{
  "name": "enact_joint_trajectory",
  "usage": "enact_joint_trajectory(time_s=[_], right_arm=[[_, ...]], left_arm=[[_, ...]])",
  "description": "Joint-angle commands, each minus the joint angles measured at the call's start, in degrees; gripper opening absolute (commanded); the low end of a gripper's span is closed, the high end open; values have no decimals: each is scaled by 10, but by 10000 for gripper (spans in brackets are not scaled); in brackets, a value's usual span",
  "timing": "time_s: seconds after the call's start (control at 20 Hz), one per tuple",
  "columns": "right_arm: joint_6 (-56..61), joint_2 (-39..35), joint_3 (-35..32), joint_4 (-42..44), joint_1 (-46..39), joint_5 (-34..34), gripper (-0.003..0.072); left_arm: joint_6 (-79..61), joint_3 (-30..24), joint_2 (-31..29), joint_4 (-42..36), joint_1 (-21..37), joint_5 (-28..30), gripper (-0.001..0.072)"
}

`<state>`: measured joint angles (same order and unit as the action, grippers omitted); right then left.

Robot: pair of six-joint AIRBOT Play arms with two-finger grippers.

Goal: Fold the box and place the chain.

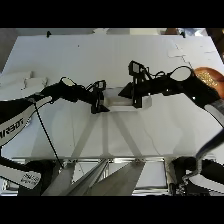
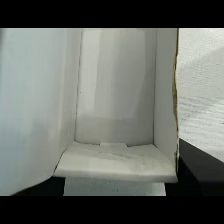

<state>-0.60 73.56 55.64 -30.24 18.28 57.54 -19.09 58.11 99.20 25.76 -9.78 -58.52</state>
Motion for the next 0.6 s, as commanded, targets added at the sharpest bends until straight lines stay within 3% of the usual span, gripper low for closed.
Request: enact_joint_trajectory(time_s=[0.0, 0.2, 0.4, 0.55], right_arm=[[26, -35, 0, -3, -26, 8, 10], [141, -84, 0, -84, -103, 9, 10], [234, -84, 0, -197, -173, 46, 9], [246, -74, 0, -219, -206, 42, 9]], left_arm=[[0, 0, 0, 0, 0, 0, 486], [0, 0, 0, 0, 0, 0, 486], [0, 0, 0, 0, 0, 0, 486], [0, 0, 0, 0, 0, 0, 486]])
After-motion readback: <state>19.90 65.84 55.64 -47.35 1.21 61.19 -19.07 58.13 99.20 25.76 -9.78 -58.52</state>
